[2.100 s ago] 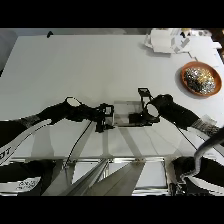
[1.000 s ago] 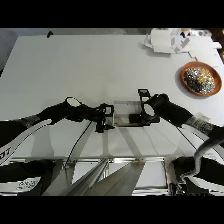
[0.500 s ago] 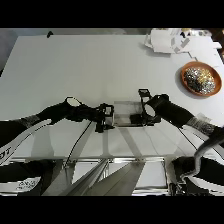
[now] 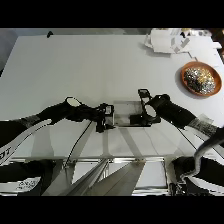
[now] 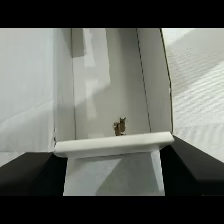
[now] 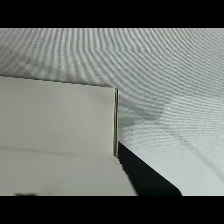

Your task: Fold the box and place the chain.

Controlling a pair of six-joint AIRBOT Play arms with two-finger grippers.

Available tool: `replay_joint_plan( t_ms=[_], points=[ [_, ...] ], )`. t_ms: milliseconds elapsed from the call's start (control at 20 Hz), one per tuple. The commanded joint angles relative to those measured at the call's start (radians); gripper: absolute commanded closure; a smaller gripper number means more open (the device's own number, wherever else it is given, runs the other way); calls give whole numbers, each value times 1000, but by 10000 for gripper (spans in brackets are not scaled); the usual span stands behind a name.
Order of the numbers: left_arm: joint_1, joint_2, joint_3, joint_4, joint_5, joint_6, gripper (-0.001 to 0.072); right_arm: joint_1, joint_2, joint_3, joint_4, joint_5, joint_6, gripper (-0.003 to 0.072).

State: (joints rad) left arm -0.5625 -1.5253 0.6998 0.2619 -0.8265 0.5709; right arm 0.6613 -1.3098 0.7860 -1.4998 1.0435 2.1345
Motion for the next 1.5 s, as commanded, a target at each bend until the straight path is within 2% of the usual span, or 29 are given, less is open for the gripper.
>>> replay_joint_plan(
  t_ms=[0,100,150,250,400,500,800,850,900,1000,1150,1450],
  points=[
    [0,1,1,0,0,-3,695,0,1,1,-15,16,3,511],
    [0,1,1,0,0,-3,695,0,7,1,-15,16,3,448],
    [0,1,1,0,0,-3,695,0,14,1,-16,15,3,390],
    [0,1,1,0,0,-3,695,-3,31,1,-28,16,-8,373],
    [0,1,1,0,0,-3,695,-3,44,1,-72,26,2,432],
    [0,1,1,0,0,-3,695,-3,41,1,-74,10,13,519],
    [0,1,1,0,0,-3,696,-3,19,-7,-62,-42,13,535],
    [0,1,1,0,0,-3,696,-3,19,-7,-62,-53,13,624],
    [0,1,1,0,0,-3,696,-3,19,-7,-62,-63,13,649],
    [0,1,1,0,0,-3,696,-3,19,-7,-50,-84,12,639],
    [0,1,1,0,0,-3,696,-3,19,-7,-40,-94,12,548],
    [0,1,1,0,0,-3,696,-3,18,-8,-40,-91,12,548]
  ],
)
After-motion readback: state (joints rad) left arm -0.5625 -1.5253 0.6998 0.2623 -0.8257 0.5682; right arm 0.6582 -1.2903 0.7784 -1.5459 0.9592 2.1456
